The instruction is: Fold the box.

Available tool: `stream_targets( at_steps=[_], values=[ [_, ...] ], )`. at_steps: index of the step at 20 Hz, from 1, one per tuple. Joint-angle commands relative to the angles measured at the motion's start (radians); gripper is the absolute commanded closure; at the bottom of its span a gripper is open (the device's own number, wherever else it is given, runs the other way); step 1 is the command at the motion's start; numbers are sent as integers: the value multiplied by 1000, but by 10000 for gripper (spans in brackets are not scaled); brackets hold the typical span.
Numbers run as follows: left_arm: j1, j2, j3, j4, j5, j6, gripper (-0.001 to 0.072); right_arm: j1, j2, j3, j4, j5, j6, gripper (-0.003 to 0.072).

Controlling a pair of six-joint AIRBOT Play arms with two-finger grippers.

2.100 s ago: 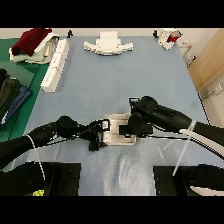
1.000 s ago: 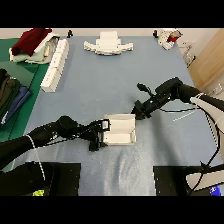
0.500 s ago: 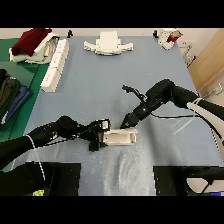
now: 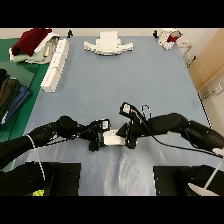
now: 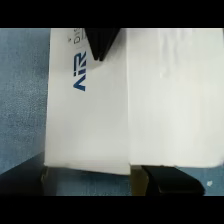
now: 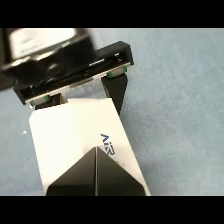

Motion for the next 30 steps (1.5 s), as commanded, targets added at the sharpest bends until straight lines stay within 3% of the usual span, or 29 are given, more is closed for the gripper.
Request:
stream_targets(
  at_steps=[1,3,5,8,9,18,24,30],
  values=[
    [0,0,1,0,0,0,204,93,80,-100,-51,178,-53,664],
    [0,0,1,0,0,0,204,99,82,-94,-77,183,-53,546],
    [0,0,1,0,0,0,204,98,82,-81,-120,183,-53,325],
    [0,0,1,0,0,0,204,99,82,-61,-194,145,-50,290],
    [0,0,1,0,0,0,204,99,82,-54,-203,125,-50,226],
    [0,0,1,0,0,0,205,99,82,-30,-267,27,-34,225],
    [0,0,1,0,1,0,204,117,82,16,-445,-54,161,226],
    [0,0,1,0,0,0,204,219,35,19,-619,-19,274,226]
  ],
)
